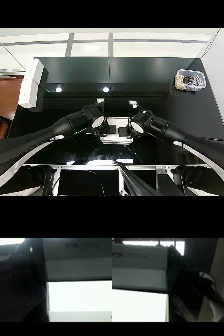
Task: Fold the box and place the chain.
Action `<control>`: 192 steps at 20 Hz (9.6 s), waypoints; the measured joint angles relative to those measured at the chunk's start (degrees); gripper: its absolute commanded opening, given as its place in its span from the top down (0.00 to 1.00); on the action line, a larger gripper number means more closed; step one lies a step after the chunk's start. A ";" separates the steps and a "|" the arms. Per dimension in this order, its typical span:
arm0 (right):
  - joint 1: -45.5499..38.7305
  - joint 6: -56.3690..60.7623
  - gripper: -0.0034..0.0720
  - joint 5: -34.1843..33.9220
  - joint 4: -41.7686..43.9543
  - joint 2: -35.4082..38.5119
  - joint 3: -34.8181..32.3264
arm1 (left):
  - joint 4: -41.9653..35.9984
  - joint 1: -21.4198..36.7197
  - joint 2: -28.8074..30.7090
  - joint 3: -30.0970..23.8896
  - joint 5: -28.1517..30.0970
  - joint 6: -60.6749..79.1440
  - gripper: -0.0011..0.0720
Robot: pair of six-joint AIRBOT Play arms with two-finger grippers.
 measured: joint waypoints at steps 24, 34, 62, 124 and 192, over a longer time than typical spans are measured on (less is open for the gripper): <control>-1.95 -5.75 0.58 6.01 -10.58 21.40 0.00 | -0.33 0.00 0.00 0.00 0.11 -0.33 0.95; -35.34 -4.44 0.01 -3.17 -38.95 25.99 -6.99 | -0.33 0.00 0.00 0.00 0.15 -0.33 0.95; -63.69 -39.21 0.22 0.61 -12.07 -31.95 52.26 | -0.31 0.00 0.00 0.00 0.20 -0.28 0.95; -31.47 -65.51 0.94 23.32 46.77 22.77 12.55 | -0.33 0.00 0.00 0.00 0.17 -0.31 0.95; -40.92 -55.15 0.51 6.56 24.98 35.47 -5.01 | -37.22 40.24 31.95 -29.53 2.49 75.82 0.01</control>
